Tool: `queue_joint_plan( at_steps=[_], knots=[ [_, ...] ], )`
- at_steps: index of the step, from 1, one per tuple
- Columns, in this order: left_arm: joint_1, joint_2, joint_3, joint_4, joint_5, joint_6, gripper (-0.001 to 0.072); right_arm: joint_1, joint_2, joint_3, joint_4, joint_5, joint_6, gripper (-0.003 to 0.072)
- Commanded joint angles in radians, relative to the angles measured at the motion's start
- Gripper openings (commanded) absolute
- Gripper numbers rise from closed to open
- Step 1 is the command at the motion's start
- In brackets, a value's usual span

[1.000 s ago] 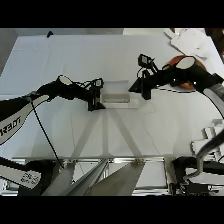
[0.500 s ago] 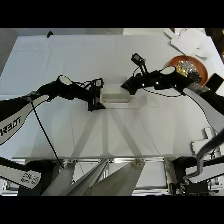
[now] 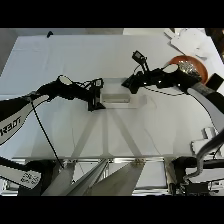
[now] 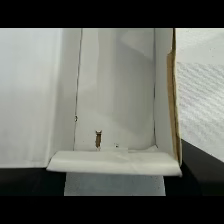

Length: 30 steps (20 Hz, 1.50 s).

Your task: Fold the box and place the chain.

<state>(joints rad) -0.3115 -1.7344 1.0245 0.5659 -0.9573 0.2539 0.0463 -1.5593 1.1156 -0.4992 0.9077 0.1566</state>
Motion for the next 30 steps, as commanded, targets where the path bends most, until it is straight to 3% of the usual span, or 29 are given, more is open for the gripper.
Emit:
queue_joint_plan(
  at_steps=[1, 5, 6, 9, 12, 15, 26, 30],
  knots=[
    [-0.001, 0.0, 0.0, 0.0, 0.0, 0.0, 0.0113, -0.023, 0.133, 0.001, -0.198, 0.05, 0.0, 0.009],
    [-0.001, 0.0, 0.0, 0.0, 0.0, 0.0, 0.0113, -0.073, 0.195, -0.003, -0.261, 0.218, -0.123, 0.0204],
    [-0.001, 0.0, 0.0, 0.0, 0.0, 0.0, 0.0113, -0.072, 0.209, -0.022, -0.292, 0.219, -0.182, 0.0207],
    [-0.001, 0.0, 0.0, 0.0, 0.0, 0.0, 0.0113, -0.072, 0.232, -0.134, -0.3, 0.18, -0.359, 0.0322],
    [-0.001, 0.0, 0.0, 0.0, 0.0, 0.0, 0.0113, -0.058, 0.222, -0.242, -0.256, 0.075, -0.513, 0.0381],
    [-0.001, 0.0, 0.0, 0.0, 0.0, 0.0, 0.0113, -0.059, 0.145, -0.244, -0.108, 0.064, -0.642, 0.0381],
    [-0.001, 0.0, 0.0, 0.0, 0.0, 0.0, 0.0113, -0.055, 0.042, -0.244, 0.007, -0.04, -0.742, 0.0376],
    [-0.001, 0.0, 0.0, 0.0, 0.0, 0.0, 0.0113, -0.027, 0.029, -0.244, 0.01, -0.034, -0.746, 0.0304]
  ],
)
